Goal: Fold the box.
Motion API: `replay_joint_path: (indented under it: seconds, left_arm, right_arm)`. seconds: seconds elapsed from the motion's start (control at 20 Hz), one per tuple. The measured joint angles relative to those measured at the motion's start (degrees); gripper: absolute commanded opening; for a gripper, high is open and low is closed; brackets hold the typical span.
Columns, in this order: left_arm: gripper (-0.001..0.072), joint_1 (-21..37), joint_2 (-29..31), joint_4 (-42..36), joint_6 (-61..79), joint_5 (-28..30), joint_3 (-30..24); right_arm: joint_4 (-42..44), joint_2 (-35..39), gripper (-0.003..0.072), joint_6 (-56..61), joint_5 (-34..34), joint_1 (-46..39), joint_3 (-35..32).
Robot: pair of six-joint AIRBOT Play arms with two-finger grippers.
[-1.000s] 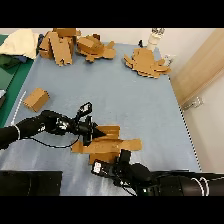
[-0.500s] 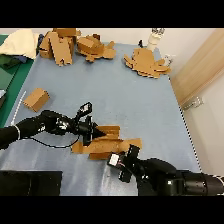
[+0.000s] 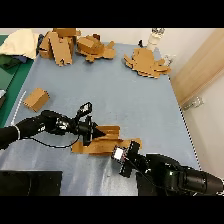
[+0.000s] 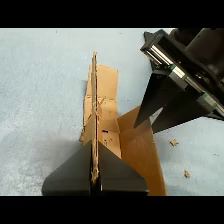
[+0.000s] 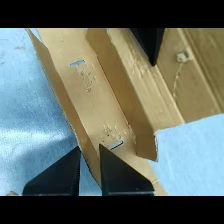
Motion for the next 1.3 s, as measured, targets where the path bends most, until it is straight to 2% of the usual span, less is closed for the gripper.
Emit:
replay_joint_path:
  seconds: [0.1,0.15,0.2,0.25,0.45,0.5,1.0,1.3]
  left_arm:
    - [0.0012,0.0,0.0,0.0,0.0,0.0,0.0]
    - [0.0012,0.0,0.0,0.0,0.0,0.0,0.0]
    - [0.0012,0.0,0.0,0.0,0.0,0.0,0.0]
    - [0.0012,0.0,0.0,0.0,0.0,0.0,0.0]
    - [0.0012,0.0,0.0,0.0,0.0,0.0,0.0]
    - [0.0012,0.0,0.0,0.0,0.0,0.0,0.0]
    - [0.0012,0.0,0.0,0.0,0.0,0.0,0.0]
    - [0.0012,0.0,0.0,0.0,0.0,0.0,0.0]
  right_arm:
    - [0.2,0.0,0.019,-0.3,-0.2,-0.2,0.0]
    - [0.3,0.0,0.0245,-0.4,-0.2,-0.3,0.0]
    - [0.4,0.0,0.0544,-0.4,-0.2,-0.4,0.0]
    - [0.4,0.0,0.061,-0.4,-0.2,-0.4,0.0]
    - [0.4,0.0,0.0631,-0.6,-0.2,-0.5,0.0]
    - [0.4,0.0,0.072,-0.5,-0.2,-0.5,0.0]
    - [-1.9,0.0,0.0716,-0.4,-1.3,-0.5,0.1]
    - [-2.7,0.0,0.0716,-8.6,-1.9,-0.5,0.1]
